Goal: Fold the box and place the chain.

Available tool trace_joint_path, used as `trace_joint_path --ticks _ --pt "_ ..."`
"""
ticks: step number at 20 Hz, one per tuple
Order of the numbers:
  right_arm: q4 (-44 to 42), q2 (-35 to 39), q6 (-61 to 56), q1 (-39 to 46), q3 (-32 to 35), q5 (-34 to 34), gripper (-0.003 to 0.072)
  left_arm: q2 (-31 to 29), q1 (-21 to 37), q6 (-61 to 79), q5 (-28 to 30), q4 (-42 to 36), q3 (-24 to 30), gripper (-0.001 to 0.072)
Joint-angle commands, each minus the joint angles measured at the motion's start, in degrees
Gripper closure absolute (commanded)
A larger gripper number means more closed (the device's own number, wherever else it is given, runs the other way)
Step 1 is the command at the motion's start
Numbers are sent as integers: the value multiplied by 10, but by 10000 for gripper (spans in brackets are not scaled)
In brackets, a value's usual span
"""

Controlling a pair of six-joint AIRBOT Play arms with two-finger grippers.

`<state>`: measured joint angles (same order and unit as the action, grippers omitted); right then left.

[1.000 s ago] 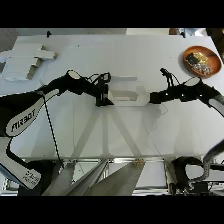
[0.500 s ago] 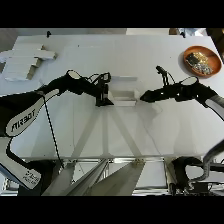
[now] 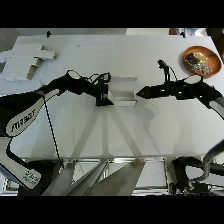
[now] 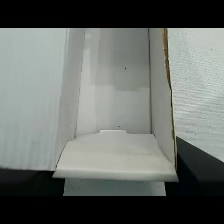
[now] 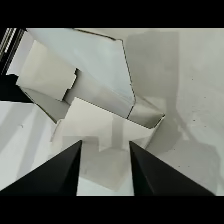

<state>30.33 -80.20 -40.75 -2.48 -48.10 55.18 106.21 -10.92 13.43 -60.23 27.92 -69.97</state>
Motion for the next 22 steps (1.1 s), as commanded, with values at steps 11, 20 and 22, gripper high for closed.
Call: trace_joint_path --ticks 11,20,22 --pt "106 3 -40 -73 -1 -92 207 0 0 0 0 0 0 234" --pt "131 2 -105 -109 -2 -155 169 0 0 0 0 0 0 234" --pt "138 2 -117 -109 -2 -156 169 0 0 0 0 0 0 234"
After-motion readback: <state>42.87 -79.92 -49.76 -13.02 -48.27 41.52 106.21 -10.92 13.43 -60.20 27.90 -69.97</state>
